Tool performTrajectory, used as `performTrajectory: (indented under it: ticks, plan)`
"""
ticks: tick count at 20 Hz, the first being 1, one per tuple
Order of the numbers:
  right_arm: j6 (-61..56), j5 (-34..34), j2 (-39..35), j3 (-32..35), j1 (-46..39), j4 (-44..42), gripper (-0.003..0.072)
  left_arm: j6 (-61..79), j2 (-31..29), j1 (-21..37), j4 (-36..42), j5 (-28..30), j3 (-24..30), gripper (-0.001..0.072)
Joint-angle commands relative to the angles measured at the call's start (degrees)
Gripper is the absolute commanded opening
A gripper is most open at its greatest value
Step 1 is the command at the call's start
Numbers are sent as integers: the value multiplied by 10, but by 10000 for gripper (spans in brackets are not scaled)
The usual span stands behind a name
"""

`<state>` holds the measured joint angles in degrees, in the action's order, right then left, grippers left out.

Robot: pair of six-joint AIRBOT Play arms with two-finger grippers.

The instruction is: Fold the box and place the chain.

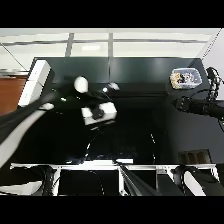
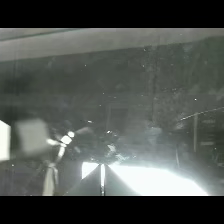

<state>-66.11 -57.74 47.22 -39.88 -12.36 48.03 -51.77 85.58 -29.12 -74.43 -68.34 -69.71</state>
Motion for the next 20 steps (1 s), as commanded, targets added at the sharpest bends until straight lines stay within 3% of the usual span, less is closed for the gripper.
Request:
performTrajectory:
  ticks: [1, 6, 10, 15, 20]
  plan:
    - [1, 0, 0, 0, 0, 8, 18, -187, -70, 139, -108, -121, 17, 333]
    - [5, 3, 0, 0, 0, 7, 18, -237, -132, 399, -110, -142, 87, 333]
    - [5, 12, 0, 0, 0, 7, 18, -203, -153, 537, -108, -124, 139, 333]
    - [5, 30, 0, 0, 0, 7, 18, -114, -191, 641, -103, -29, 187, 333]
    - [5, 38, 0, 0, 0, 7, 18, -28, -193, 681, -79, 37, 187, 334]
